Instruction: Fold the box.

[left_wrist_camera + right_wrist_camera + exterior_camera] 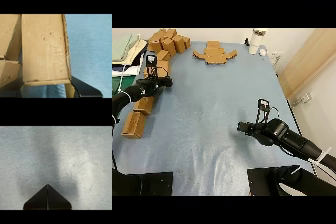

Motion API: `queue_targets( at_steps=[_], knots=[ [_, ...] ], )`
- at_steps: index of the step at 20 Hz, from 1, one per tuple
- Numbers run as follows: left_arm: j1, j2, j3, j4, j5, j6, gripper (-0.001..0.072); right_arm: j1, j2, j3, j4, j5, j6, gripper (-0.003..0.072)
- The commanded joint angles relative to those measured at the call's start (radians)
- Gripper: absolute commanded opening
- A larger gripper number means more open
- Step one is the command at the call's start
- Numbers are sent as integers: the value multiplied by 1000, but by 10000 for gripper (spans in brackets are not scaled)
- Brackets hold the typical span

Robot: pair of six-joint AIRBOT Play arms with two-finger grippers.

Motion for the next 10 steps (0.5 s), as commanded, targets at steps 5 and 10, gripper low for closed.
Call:
queue_targets(
  at_steps=[5, 10],
  knots=[
    [-2, 37, 2, -31, -44, 42, 484, 1, 0, 1, 5, 0, -2, 3],
    [-2, 37, 3, -26, -125, 32, 482, 1, 0, 1, 5, 0, -11, 3]
  ],
)
